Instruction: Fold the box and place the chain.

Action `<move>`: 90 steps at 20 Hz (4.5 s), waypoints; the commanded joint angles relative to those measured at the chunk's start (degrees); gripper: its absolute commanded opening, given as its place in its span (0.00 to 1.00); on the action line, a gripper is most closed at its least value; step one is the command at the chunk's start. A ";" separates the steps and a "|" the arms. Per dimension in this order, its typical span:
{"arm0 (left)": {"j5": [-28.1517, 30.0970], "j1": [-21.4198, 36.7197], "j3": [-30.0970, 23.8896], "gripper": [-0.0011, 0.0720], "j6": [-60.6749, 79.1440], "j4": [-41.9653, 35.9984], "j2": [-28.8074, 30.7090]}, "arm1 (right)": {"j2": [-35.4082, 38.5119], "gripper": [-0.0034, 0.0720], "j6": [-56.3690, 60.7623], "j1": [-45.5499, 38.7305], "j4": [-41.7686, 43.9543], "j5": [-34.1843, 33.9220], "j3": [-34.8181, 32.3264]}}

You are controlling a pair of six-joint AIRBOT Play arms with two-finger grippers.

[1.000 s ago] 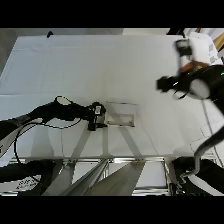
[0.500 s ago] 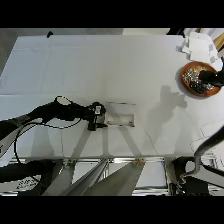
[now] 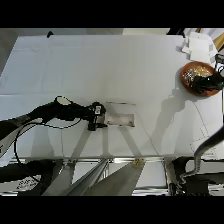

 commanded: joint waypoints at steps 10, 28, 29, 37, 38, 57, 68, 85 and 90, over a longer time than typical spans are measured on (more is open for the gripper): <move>0.02 0.00 0.04 0.36 0.00 0.00 0.02 | -0.74 0.06 -0.22 -0.13 1.49 0.17 0.37; 0.02 0.00 0.04 0.36 0.02 0.02 0.02 | 32.76 0.06 -14.47 -0.07 23.15 21.44 0.35; 0.02 0.00 0.04 0.36 0.00 0.00 0.02 | 34.25 0.06 -14.71 -0.07 23.41 23.26 0.35; 0.02 0.00 0.04 0.36 0.00 0.00 0.02 | 45.70 0.06 -16.09 -0.07 26.21 33.64 0.35; 0.00 0.00 0.04 0.36 0.00 0.02 0.02 | 46.77 0.06 -16.59 -0.07 27.69 34.71 0.35; 0.02 0.00 0.04 0.36 0.02 0.00 0.02 | 52.87 0.06 -20.37 17.73 39.34 43.06 0.28; 0.02 0.00 0.04 0.36 0.00 0.00 0.02 | 52.13 0.06 -20.33 35.54 39.15 36.30 -1.33; 0.02 0.00 0.04 0.36 0.02 0.02 0.02 | 44.83 0.06 -20.09 54.14 38.99 3.96 -24.17; 0.02 0.00 0.04 0.36 0.02 0.00 0.02 | 36.15 0.06 -19.63 56.35 37.79 2.38 -24.24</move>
